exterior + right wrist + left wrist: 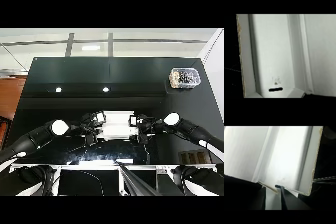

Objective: Fold the box and place the chain.

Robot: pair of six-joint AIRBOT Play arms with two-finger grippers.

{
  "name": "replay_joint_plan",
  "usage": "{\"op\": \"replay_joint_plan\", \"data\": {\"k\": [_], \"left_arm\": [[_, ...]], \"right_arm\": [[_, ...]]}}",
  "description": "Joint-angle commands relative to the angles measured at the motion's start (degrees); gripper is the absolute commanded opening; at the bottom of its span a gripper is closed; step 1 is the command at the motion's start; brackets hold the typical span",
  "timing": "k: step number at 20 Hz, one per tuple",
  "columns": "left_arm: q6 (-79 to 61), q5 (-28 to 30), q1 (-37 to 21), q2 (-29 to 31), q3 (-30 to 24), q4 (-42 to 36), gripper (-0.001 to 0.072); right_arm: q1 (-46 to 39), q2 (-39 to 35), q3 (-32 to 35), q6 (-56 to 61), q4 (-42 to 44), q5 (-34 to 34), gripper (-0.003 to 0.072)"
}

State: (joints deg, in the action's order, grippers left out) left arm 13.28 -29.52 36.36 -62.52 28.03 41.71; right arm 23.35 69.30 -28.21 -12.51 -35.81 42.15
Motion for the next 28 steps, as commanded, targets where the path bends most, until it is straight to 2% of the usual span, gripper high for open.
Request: {"op": "replay_joint_plan", "data": {"k": [1, 5, 7, 21, 25, 28], "left_arm": [[0.00, -0.55, 0.15, -0.04, 0.04, -0.70, 0.0231], [-0.02, -0.57, 0.15, -0.04, 0.04, -0.68, 0.0251], [-0.04, -0.55, 0.15, -0.04, 0.04, -0.66, 0.0353], [-1.53, 1.25, 2.99, -0.04, 0.04, -0.72, 0.0351], [-1.57, 3.82, 2.99, -0.61, 0.04, -4.24, 0.0350], [-1.68, 2.86, 3.02, -2.14, 0.59, -4.31, 0.0349]], "right_arm": [[-0.02, 0.02, 0.02, 0.02, 0.02, 0.02, 0.0533], [-0.02, 0.02, 0.02, 0.02, 0.02, 0.02, 0.0533], [-0.02, 0.02, 0.02, 0.02, 0.02, 0.02, 0.0533], [-0.02, 0.02, 0.02, 0.02, 0.02, 0.02, 0.0533], [-0.02, 0.02, 0.02, 0.02, 0.02, 0.00, 0.0533], [-0.02, 0.02, 0.02, 0.02, 0.02, 0.02, 0.0533]]}}
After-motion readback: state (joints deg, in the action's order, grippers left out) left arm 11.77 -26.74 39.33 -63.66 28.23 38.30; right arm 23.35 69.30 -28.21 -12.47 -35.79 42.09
